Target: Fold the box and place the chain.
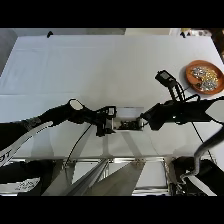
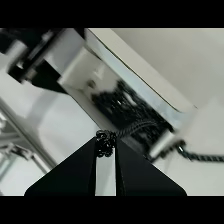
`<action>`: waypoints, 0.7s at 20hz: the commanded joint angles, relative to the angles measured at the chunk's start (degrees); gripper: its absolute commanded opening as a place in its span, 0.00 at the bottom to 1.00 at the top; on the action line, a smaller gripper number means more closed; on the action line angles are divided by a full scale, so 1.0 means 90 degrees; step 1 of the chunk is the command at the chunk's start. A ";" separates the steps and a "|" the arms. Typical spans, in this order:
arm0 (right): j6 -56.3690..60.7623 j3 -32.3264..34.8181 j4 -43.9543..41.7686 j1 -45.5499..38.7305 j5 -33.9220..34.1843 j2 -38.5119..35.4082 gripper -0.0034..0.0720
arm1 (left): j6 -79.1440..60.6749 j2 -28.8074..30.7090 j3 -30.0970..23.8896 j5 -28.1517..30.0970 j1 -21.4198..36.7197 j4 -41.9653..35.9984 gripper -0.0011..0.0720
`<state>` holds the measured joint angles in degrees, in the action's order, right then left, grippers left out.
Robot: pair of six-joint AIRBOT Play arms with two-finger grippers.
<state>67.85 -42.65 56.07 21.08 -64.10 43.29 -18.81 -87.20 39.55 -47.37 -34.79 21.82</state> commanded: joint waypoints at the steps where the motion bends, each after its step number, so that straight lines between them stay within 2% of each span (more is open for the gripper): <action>1: -0.0389 -0.0005 -0.0707 0.0005 0.0362 -0.0046 0.07 | -0.0002 0.0005 0.0002 0.0000 0.0007 0.0000 0.25; 6: -0.0466 0.0386 -0.0690 0.0104 0.0614 0.0221 0.07 | -0.0002 0.0005 0.0000 0.0000 0.0007 0.0000 0.25; 9: -0.0631 0.0843 -0.0682 0.0653 0.0840 0.0529 0.07 | -0.0002 0.0005 0.0000 0.0000 0.0007 0.0000 0.25; 11: -0.0622 0.0891 -0.0498 0.0996 0.1107 0.0758 0.07 | -0.0002 0.0005 0.0002 0.0000 0.0007 0.0000 0.25; 13: -0.0568 0.0891 -0.0376 0.1103 0.1430 0.0928 0.16 | -0.0002 0.0005 0.0002 0.0000 0.0007 0.0000 0.25; 14: -0.0568 0.0891 -0.0355 0.1100 0.1515 0.0976 0.16 | -0.0002 0.0005 0.0002 0.0000 0.0007 0.0000 0.25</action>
